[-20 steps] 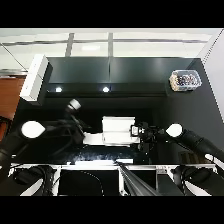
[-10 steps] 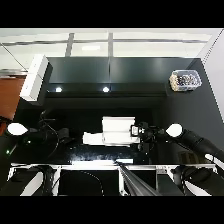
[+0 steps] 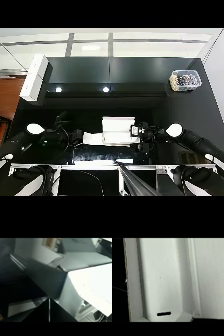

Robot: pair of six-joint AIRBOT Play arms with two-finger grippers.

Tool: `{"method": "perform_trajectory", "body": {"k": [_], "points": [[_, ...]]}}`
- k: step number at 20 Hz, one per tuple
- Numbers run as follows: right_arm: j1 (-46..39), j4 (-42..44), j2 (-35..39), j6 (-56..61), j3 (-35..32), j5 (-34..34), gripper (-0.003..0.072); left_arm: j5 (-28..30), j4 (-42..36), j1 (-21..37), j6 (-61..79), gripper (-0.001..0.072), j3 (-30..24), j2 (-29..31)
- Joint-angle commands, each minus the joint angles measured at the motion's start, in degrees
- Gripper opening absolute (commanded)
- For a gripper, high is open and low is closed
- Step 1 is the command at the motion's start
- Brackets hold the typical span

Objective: Fold the box and place the chain.

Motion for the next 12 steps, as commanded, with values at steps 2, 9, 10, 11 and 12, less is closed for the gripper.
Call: {"method": "perform_trajectory", "body": {"k": [2, 9, 10, 11, 12], "points": [[0.04, 0.02, -0.02, 0.15, 0.0, -0.17, 0.0334, 4.15, -2.25, -6.99, 0.94, 0.0029, 1.49, -1.7], [0.04, 0.02, -0.02, 0.15, 0.0, -0.17, 0.0334, -2.45, 1.33, -7.39, 4.31, 0.0645, 7.91, -1.7], [0.04, 0.02, -0.02, 0.15, 0.0, -0.17, 0.0334, -3.54, 1.2, -7.41, 4.35, 0.0645, 8.98, -1.7], [0.04, 0.0, -0.02, 0.15, 0.0, -0.17, 0.0334, -4.48, 1.18, -7.41, 4.35, 0.0645, 10.12, -1.7], [0.04, 0.02, -0.02, 0.15, 0.0, -0.17, 0.0334, -5.05, 1.16, -7.45, 4.35, 0.0645, 11.1, -1.7]]}}
